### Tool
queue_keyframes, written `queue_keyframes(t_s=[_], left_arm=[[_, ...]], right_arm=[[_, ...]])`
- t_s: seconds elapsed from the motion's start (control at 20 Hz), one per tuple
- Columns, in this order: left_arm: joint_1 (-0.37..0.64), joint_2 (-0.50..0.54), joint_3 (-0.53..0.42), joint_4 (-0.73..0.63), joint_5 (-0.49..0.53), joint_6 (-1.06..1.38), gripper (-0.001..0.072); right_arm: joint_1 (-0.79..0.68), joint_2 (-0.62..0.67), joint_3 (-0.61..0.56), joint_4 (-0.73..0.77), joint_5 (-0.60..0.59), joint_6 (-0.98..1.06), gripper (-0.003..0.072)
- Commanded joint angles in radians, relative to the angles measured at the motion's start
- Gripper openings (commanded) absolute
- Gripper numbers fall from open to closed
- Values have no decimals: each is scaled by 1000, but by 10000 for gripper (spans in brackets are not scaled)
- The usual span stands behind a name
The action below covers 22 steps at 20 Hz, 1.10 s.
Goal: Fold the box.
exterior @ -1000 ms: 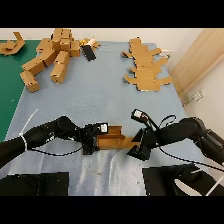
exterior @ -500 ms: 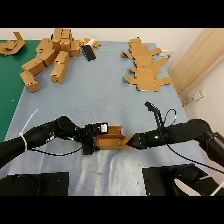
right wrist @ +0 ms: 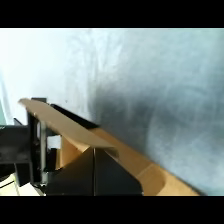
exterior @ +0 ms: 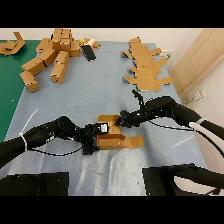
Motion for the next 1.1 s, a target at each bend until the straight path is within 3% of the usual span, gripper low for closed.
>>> queue_keyframes(t_s=[0.0, 0.3, 0.85, 1.05], left_arm=[[0, 0, 0, 0, 0, 0, 352], [0, 0, 0, 0, 0, 0, 351], [0, 0, 0, 0, 0, 0, 352], [0, 0, 0, 0, 0, 0, 352]], right_arm=[[-20, -132, 29, 0, 17, -105, 0], [-21, -154, 29, -90, 48, -103, 0], [-20, -153, 11, -89, 46, -105, 1], [-34, -65, 34, -120, 9, -138, 2]])
